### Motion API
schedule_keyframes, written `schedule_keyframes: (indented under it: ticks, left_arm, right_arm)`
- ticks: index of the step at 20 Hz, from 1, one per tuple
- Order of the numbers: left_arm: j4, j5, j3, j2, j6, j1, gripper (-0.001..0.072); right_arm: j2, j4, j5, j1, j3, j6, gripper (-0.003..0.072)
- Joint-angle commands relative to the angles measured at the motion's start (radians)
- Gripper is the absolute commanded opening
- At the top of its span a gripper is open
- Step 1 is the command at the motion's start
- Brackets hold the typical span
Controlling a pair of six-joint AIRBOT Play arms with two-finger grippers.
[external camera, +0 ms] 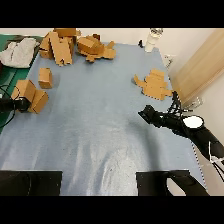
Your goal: Fold the box.
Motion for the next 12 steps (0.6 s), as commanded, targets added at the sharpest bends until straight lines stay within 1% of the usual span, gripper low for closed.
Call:
schedule_keyframes:
  ticks: [1, 3, 5, 7, 8, 9, 10, 11, 12]
  left_arm:
    - [0.013, -0.023, 0.003, 0.006, -0.005, 0.010, 0.0698]
    - [0.032, -0.060, 0.032, 0.020, -0.011, 0.010, 0.0698]
    - [0.132, -0.110, 0.095, 0.047, -0.018, 0.010, 0.0698]
    - [0.269, -0.167, 0.170, 0.092, -0.118, 0.010, 0.0698]
    - [0.294, -0.183, 0.199, 0.120, -0.161, 0.010, 0.0697]
    - [0.288, -0.199, 0.220, 0.146, -0.178, 0.009, 0.0697]
    - [0.246, -0.221, 0.233, 0.170, -0.187, 0.001, 0.0684]
    - [0.173, -0.255, 0.233, 0.191, -0.182, -0.019, 0.0484]
    - [0.107, -0.305, 0.233, 0.201, -0.174, -0.057, 0.0182]
  right_arm:
    - [0.001, 0.002, 0.016, 0.000, 0.001, 0.000, 0.0000]
    - [0.001, 0.003, 0.017, 0.000, 0.001, 0.000, 0.0001]
    - [0.001, 0.002, 0.021, 0.000, 0.001, 0.000, 0.0001]
    - [0.001, 0.001, 0.025, 0.000, 0.001, 0.000, 0.0001]
    - [0.001, 0.001, 0.026, 0.000, 0.001, -0.001, 0.0001]
    - [0.001, 0.001, 0.028, 0.000, 0.001, -0.007, 0.0002]
    - [0.000, 0.000, 0.035, 0.001, 0.004, -0.026, 0.0003]
    - [-0.002, 0.000, 0.051, 0.001, 0.014, -0.054, 0.0003]
    - [-0.006, -0.004, 0.063, 0.002, 0.029, -0.068, 0.0003]
